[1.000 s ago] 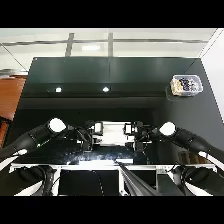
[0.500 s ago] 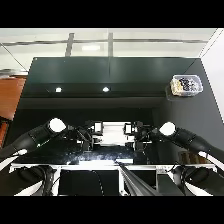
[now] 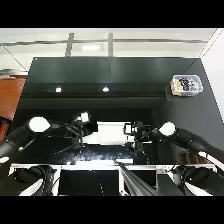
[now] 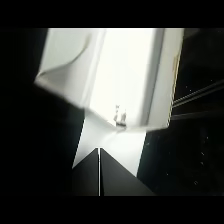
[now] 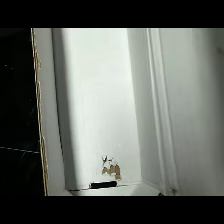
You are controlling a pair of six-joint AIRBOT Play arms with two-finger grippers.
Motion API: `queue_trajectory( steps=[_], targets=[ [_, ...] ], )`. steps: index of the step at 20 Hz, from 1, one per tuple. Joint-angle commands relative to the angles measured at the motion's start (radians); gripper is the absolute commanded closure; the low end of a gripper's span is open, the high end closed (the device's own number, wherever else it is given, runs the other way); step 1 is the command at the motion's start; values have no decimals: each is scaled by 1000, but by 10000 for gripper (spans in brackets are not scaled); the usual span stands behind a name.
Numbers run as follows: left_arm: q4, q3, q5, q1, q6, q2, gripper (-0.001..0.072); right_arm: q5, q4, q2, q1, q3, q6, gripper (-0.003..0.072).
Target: Fold the box and place the chain.
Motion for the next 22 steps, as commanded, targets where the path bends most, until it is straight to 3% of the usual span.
queue_trajectory(
  steps=[1, 3, 6, 10, 17, 22],
  targets=[
    [153, 0, -108, 156, -517, 109, 680, 1, 0, -1, 1, 0, -1, 353],
    [281, -2, -168, 293, -861, 113, 679, 1, 0, -1, 1, 0, -1, 353],
    [315, -32, -234, 472, -935, 112, 679, 1, 0, -1, 1, 0, -1, 353],
    [66, -177, -95, 616, -1083, 60, 679, 1, 0, -1, 1, 0, -1, 353],
    [-240, -196, -140, 562, -776, -157, 679, 1, 0, -1, 1, 0, -1, 353],
    [-279, -196, -136, 438, -719, -251, 680, 1, 0, -1, 1, 0, -1, 353]
  ],
)
